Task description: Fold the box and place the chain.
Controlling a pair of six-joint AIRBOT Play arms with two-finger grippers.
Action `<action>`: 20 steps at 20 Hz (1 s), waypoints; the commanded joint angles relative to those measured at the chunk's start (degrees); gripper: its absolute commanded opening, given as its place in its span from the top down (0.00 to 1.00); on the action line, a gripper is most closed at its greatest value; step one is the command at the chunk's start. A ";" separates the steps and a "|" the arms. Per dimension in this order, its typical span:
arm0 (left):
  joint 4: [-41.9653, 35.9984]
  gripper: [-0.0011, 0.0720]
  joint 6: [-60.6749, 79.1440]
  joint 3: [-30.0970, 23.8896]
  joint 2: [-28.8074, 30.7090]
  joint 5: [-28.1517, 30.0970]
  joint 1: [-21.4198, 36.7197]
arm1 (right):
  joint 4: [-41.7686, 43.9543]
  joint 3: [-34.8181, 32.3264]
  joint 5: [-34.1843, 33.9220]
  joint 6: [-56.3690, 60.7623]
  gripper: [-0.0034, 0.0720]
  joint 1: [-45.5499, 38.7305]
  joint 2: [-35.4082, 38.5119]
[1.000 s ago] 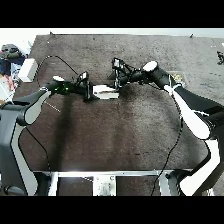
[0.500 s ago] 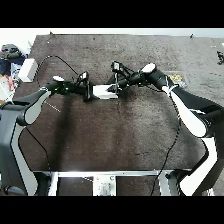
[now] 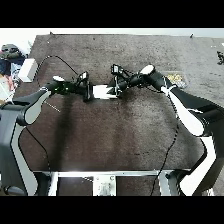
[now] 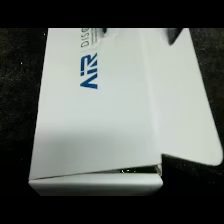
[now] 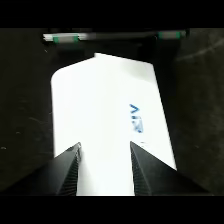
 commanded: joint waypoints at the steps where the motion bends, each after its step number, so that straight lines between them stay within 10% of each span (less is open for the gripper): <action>1: 0.02 0.58 0.02 -0.02 0.00 0.00 0.00 | -0.76 0.09 -4.63 -1.57 0.49 0.02 -0.11; 20: 0.02 0.58 0.00 -0.02 0.00 0.00 0.00 | -0.79 2.10 -3.21 -1.36 0.67 0.02 -0.26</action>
